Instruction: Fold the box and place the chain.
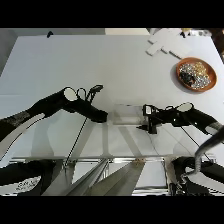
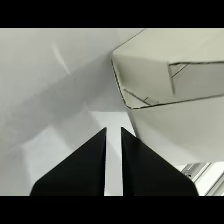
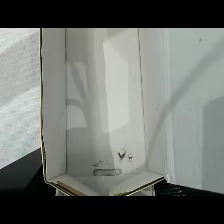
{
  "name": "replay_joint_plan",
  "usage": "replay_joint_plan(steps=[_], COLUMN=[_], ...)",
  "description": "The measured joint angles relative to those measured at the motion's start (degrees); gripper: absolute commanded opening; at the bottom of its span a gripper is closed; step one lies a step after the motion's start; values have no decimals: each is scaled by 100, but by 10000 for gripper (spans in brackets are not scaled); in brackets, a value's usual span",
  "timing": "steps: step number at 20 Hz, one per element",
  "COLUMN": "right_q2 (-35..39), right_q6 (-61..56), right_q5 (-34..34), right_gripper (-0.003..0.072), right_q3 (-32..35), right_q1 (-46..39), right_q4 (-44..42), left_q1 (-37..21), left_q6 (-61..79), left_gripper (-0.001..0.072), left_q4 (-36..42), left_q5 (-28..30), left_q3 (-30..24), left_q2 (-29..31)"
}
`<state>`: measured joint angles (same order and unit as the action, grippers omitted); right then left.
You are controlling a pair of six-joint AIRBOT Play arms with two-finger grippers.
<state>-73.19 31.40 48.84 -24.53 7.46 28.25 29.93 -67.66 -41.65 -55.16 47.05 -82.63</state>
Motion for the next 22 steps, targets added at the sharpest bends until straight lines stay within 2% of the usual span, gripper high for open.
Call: replay_joint_plan(steps=[2,5,7,22], right_q2=[0,0,0,0], right_q6=[0,0,0,0], right_q5=[2,2,0,2], right_gripper=[499,499,499,499], right_q3=[0,0,0,0], right_q1=[0,0,0,0], right_q4=[-2,0,0,0], left_q1=[24,44,59,164], left_q6=[31,61,66,81], left_gripper=[118,294,344,351], left_q4=[59,114,175,389], left_q5=[20,90,125,280], left_q3=[0,0,0,0], left_q2=[74,179,238,315])
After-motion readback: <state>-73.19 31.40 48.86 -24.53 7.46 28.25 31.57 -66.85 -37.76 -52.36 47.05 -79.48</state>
